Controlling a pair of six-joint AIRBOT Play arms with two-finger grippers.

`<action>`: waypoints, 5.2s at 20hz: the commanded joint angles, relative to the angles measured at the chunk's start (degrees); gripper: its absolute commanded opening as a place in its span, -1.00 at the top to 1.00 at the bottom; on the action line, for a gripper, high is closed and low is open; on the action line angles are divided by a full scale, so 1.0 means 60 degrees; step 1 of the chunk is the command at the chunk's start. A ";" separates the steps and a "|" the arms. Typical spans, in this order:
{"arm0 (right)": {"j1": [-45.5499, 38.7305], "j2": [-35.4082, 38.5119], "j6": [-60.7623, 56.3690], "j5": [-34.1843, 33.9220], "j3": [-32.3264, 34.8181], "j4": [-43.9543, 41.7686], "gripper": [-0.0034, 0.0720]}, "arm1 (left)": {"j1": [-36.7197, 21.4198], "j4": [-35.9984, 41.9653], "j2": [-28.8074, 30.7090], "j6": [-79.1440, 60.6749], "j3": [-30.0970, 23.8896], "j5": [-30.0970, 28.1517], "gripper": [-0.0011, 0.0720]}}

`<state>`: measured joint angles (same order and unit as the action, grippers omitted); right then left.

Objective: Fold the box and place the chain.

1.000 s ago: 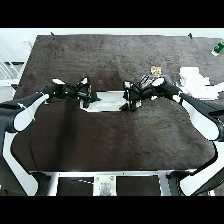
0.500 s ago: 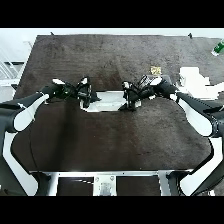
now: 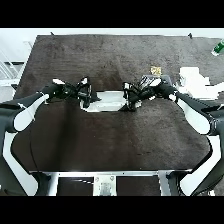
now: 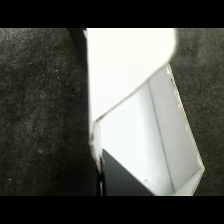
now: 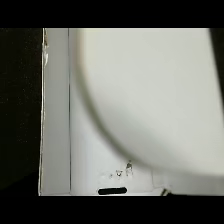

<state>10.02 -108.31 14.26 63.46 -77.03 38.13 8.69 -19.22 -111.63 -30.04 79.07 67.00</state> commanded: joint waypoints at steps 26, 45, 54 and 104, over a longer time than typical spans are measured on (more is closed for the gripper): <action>0.0062 -0.0193 0.0062 0.0317 -0.0211 -0.0106 -0.57 | -0.0007 -0.0004 0.0004 0.0000 -0.0004 0.0004 0.92; 0.0062 -0.0193 0.0058 0.0259 -0.0204 -0.0113 -0.30 | -0.0007 0.0025 0.0004 0.0000 -0.0004 0.0004 0.92; 0.0062 -0.0193 0.0058 0.0259 -0.0204 -0.0113 -0.30 | 0.0004 0.0310 0.0004 -0.0007 -0.0004 -0.0011 0.92; 0.0062 -0.0193 0.0058 0.0259 -0.0204 -0.0113 -0.30 | 0.1370 -0.0605 0.3461 0.3446 -0.2157 -0.3344 0.92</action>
<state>10.35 -109.43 14.63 65.01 -78.26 37.47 17.10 -22.46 -87.05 -10.26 62.00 48.25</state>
